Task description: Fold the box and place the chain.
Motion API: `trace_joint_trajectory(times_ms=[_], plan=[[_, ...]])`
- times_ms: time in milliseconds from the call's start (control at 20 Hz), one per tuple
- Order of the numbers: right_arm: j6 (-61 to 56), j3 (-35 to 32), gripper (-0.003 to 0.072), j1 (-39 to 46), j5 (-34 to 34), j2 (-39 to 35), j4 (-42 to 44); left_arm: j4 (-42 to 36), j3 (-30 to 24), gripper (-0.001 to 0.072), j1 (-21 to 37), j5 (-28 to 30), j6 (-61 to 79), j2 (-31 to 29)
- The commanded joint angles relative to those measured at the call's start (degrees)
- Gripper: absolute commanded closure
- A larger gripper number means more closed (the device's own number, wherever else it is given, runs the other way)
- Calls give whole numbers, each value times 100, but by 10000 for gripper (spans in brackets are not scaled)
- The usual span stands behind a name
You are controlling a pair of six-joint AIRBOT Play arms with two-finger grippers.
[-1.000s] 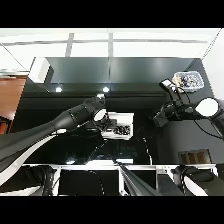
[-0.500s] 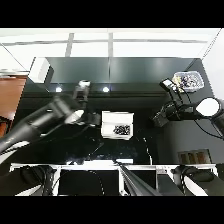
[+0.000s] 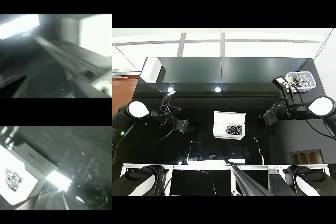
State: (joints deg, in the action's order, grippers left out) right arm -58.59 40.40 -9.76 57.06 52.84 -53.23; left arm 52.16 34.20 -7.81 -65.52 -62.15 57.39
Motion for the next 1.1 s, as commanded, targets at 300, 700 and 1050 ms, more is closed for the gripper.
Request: trace_joint_trajectory(times_ms=[300,700,1050], plan=[[-481,4,346,0,-74,7,221,-1829,-157,-8,-22,750,7300,942],[-507,2,346,0,-160,7,219,-1510,634,-8,-1259,710,7932,2142],[-507,0,346,0,-164,7,219,-1698,645,-7,-1355,876,7768,2323]])
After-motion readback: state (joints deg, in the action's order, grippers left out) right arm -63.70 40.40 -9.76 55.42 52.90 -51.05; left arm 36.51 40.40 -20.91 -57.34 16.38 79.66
